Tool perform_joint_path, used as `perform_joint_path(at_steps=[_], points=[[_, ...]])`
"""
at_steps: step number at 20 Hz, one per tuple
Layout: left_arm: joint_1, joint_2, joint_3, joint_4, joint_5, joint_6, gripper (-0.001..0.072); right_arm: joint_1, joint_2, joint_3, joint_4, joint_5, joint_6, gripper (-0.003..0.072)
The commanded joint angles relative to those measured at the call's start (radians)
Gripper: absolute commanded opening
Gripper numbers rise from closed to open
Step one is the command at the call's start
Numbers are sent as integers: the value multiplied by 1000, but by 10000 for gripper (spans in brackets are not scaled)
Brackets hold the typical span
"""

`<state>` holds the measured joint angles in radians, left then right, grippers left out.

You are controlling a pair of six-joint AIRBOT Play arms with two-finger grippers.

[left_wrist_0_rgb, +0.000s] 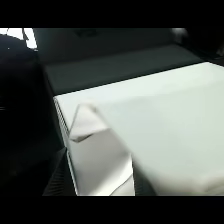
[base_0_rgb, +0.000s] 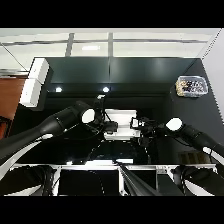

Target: Fold the box and place the chain.

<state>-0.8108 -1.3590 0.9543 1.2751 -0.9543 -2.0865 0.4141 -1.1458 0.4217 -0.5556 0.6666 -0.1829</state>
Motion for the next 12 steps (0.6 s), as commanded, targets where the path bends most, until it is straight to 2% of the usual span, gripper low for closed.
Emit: perform_joint_path(at_steps=[1, 3, 12], points=[[-10, -48, 43, 102, -89, -66, 459, 0, 0, 1, -1, 3, 0, 160], [-10, -80, 67, 114, -127, -69, 458, 0, 0, 1, -1, 3, 0, 161], [-39, -152, 110, 157, -158, -145, 446, 0, 0, 1, -1, 3, 0, 161]])
